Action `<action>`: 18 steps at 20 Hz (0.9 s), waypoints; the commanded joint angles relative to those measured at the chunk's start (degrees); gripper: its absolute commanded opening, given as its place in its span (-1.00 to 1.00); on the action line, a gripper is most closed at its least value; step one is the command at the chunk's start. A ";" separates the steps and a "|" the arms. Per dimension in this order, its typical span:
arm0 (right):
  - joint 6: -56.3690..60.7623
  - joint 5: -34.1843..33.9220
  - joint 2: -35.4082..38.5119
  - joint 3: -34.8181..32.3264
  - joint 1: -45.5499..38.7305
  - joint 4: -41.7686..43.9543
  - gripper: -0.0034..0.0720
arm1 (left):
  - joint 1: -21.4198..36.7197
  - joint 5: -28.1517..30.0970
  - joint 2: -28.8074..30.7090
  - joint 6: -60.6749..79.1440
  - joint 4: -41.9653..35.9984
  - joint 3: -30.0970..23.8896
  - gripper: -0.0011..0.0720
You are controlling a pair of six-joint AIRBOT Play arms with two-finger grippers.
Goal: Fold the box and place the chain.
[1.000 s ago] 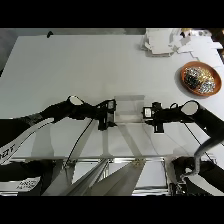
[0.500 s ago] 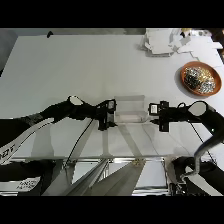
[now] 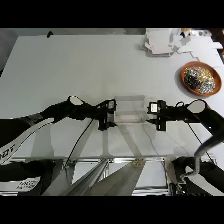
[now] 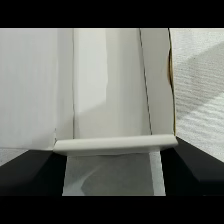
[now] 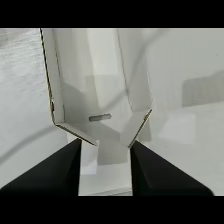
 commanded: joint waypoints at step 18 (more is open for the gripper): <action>-5.79 1.84 -2.03 0.00 -0.02 7.23 -0.48 | 0.00 0.04 -0.02 0.02 0.02 -0.02 -0.40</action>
